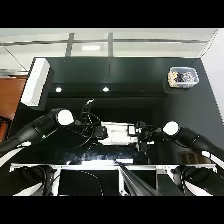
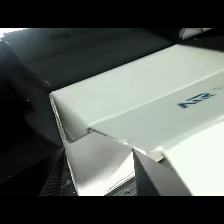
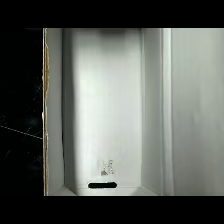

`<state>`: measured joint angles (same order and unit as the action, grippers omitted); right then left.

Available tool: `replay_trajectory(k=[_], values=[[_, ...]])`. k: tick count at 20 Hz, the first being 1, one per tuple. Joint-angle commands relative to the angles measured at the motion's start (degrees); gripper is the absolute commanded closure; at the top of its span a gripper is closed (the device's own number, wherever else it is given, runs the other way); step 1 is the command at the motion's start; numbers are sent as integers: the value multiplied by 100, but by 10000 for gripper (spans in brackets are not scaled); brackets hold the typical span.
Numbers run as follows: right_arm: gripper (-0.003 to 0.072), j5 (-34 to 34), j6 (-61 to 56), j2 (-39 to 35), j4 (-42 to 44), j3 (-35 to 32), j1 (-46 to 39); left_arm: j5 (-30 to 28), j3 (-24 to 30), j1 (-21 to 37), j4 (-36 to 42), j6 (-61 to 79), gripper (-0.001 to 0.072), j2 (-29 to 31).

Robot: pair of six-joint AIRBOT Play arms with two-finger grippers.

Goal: Fold the box and place the chain.

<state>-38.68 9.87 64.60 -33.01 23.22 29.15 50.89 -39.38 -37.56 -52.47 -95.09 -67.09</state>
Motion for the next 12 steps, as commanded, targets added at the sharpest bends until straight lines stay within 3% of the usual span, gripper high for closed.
replay_trajectory(k=[1,6,12], values=[[305,-2,-2,-2,0,-2,0,-273,-81,-240,-155,-446,229,7],[305,-2,-2,-2,0,-2,0,-295,-232,-527,-962,-1462,229,0],[305,-2,0,-2,0,-2,0,146,-649,-1169,-2728,-2841,230,-96]])
